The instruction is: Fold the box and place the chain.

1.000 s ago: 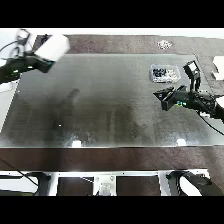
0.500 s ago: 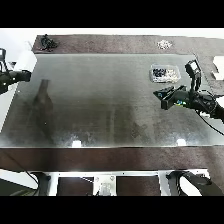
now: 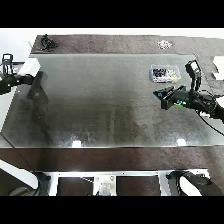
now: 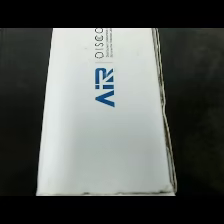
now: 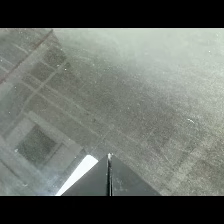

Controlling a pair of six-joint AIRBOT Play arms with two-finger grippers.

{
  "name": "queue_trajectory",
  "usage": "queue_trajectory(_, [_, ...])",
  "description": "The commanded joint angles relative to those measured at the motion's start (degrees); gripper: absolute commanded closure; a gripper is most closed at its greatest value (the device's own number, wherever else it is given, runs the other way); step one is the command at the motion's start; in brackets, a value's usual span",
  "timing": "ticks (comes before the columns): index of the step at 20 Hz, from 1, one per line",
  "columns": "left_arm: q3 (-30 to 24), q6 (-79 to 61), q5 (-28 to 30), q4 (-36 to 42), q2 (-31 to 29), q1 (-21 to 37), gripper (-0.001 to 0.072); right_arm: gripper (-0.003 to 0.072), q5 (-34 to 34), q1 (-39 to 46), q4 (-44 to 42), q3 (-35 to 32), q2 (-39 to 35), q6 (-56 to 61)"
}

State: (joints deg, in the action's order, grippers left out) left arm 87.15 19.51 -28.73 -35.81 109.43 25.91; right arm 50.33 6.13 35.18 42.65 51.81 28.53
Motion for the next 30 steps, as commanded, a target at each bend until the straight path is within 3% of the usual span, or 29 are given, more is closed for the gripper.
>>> queue_trajectory(1, [1.8,-0.3,-1.4,-1.5,1.9,0.0,0.0689,0.0673,0.0,0.0,-0.7,0.0,0.1,0.0])
queue_trajectory(2, [1.8,-0.5,-1.3,-1.5,1.9,0.0,0.0686,0.0673,0.0,0.0,-0.7,0.0,0.1,0.0])
queue_trajectory(3, [1.8,-0.7,-1.3,-1.5,1.9,0.0,0.0392,0.0672,0.0,0.0,-0.7,0.0,0.1,0.0])
queue_trajectory(4, [1.8,-0.3,-0.9,-1.5,1.9,0.0,-0.0011,0.0622,0.0,0.0,-0.7,0.0,0.1,0.0])
queue_trajectory(5, [1.8,0.7,-1.1,-1.5,1.8,0.0,-0.0011,0.052,0.0,0.0,-0.7,0.0,0.1,0.0])
queue_trajectory(7, [1.8,0.7,-2.7,-1.5,1.7,0.0,-0.0011,0.0495,0.0,0.0,-0.9,0.0,0.1,0.0])
queue_trajectory(9, [1.8,1.2,-4.7,-2.0,1.3,0.2,-0.0011,0.0396,0.0,0.0,-1.6,0.0,0.1,0.0])
queue_trajectory(13, [1.8,1.6,-11.2,-3.3,-4.7,3.4,-0.0011,0.0364,0.0,0.0,-1.5,0.0,0.1,-0.2])
queue_trajectory(15, [1.8,1.6,-16.3,-3.2,-9.4,5.2,-0.0011,0.0211,0.0,0.0,-1.5,0.0,0.1,-0.2])
queue_trajectory(16, [1.8,2.3,-19.1,-3.2,-11.6,5.8,-0.0011,0.0213,0.0,0.0,-1.6,0.0,0.0,-0.2])
queue_trajectory(17, [1.8,3.9,-23.3,-3.2,-13.9,6.2,0.0116,0.0267,0.0,0.0,-1.7,0.0,0.0,-0.2])
queue_trajectory(18, [1.8,4.4,-28.5,-3.5,-15.9,6.3,0.0507,0.0499,0.0,0.0,-2.2,0.0,-0.1,-0.2])
queue_trajectory(19, [1.7,2.9,-34.6,-2.8,-17.9,6.2,0.0693,0.0657,-0.5,0.0,-2.2,0.0,-0.4,0.0])
queue_trajectory(21, [-0.1,4.3,-37.7,3.0,-22.1,5.9,0.0698,0.0674,-3.1,0.0,-2.1,0.0,-2.4,1.1])
queue_trajectory(23, [-6.5,2.1,-32.6,12.6,-29.4,5.9,0.0698,0.0675,-6.4,0.0,-2.1,0.0,-6.1,1.1])
queue_trajectory(26, [-21.0,-4.5,-22.2,18.6,-44.1,3.7,0.0698,0.0676,-10.2,0.0,-2.1,-0.7,-13.2,2.6])
queue_trajectory(30, [-40.8,-14.2,-11.2,19.9,-62.0,-6.5,0.0698,0.0677,-13.6,0.0,-1.9,-5.0,-22.6,4.5])
